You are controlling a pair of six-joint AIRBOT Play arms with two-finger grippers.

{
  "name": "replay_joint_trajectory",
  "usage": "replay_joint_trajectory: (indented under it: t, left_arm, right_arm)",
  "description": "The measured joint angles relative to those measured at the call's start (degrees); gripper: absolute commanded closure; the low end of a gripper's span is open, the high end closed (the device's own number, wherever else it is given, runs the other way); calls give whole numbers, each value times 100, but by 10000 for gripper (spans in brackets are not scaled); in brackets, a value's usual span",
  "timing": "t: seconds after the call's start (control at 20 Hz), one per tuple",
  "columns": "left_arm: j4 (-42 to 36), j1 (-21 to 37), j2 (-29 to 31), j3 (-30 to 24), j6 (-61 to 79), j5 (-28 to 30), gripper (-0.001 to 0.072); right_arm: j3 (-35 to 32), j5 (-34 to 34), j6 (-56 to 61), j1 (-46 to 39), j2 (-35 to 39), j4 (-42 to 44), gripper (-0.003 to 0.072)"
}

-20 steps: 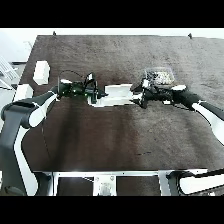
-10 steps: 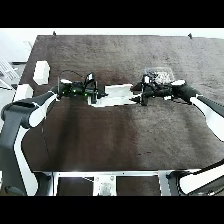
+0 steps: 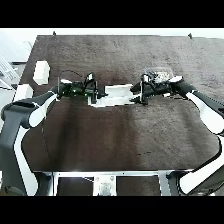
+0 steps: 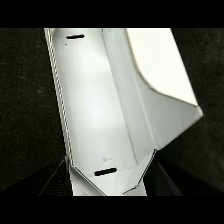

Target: Fold the box and place the chain.

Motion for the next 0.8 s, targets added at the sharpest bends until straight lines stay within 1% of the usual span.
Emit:
replay_joint_trajectory:
  t: [0.35, 0.4, 0.45, 0.8]
  left_arm:
    - [9, 0, 0, 0, 4, -11, 689]
    - [9, 0, 0, 0, 4, -11, 689]
    - [7, 0, 0, 0, 4, -9, 688]
    - [-2, 0, 0, 0, 0, 7, 689]
  right_arm:
    - [216, 400, 57, 129, -254, -72, 104]
    - [227, 409, 63, 142, -286, -68, 84]
    - [249, 407, 76, 151, -328, -63, 82]
    - [544, 402, 48, 181, -636, -92, 82]
